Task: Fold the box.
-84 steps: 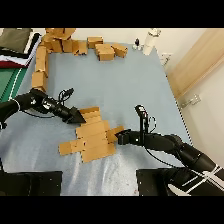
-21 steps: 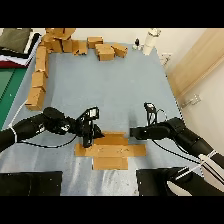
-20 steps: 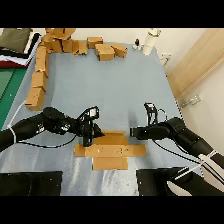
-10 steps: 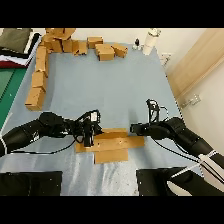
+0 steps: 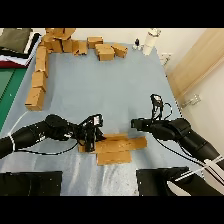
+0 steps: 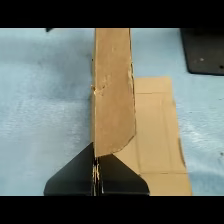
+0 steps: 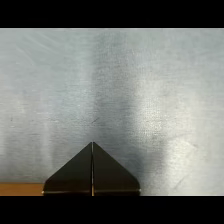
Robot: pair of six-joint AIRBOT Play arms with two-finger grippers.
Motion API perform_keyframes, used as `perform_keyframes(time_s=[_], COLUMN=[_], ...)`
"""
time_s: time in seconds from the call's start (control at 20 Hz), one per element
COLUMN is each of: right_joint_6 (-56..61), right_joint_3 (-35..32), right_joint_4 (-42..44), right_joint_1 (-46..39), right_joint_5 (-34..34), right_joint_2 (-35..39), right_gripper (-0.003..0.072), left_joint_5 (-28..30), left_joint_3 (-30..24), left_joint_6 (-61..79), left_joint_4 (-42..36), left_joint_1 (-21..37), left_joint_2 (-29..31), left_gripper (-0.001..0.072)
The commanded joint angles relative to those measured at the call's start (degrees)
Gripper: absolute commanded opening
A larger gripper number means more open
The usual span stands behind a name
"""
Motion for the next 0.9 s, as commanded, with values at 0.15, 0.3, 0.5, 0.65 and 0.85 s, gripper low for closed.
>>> perform_keyframes(time_s=[0.15, 0.3, 0.5, 0.65, 0.85], right_joint_6=[-0.2, -0.2, -1.2, -1.8, -2.0], right_joint_3=[0.0, 0.0, 0.0, 0.0, 0.0], right_joint_4=[-0.5, -0.8, -1.0, -1.0, -0.9], right_joint_1=[0.0, 0.0, 0.0, 0.0, 0.0], right_joint_5=[-1.9, -2.1, -3.8, -4.6, -4.6], right_joint_2=[2.8, 2.7, 2.7, 2.7, 2.7], right_gripper=[0.0003, 0.0003, 0.0003, 0.0003, 0.0003], left_joint_5=[0.1, 0.6, -0.5, -2.1, -2.0], left_joint_3=[0.1, 0.1, 0.1, 0.5, 2.4], left_joint_6=[-1.5, -2.1, -7.1, -8.5, -9.0], left_joint_4=[0.7, 1.0, 6.0, 7.8, 8.7], left_joint_1=[0.1, 0.1, 0.1, 0.1, 0.1], left_joint_2=[0.3, 1.3, 1.4, 1.4, 1.4], left_gripper=[0.0012, 0.0011, 0.0011, 0.0012, 0.0011])
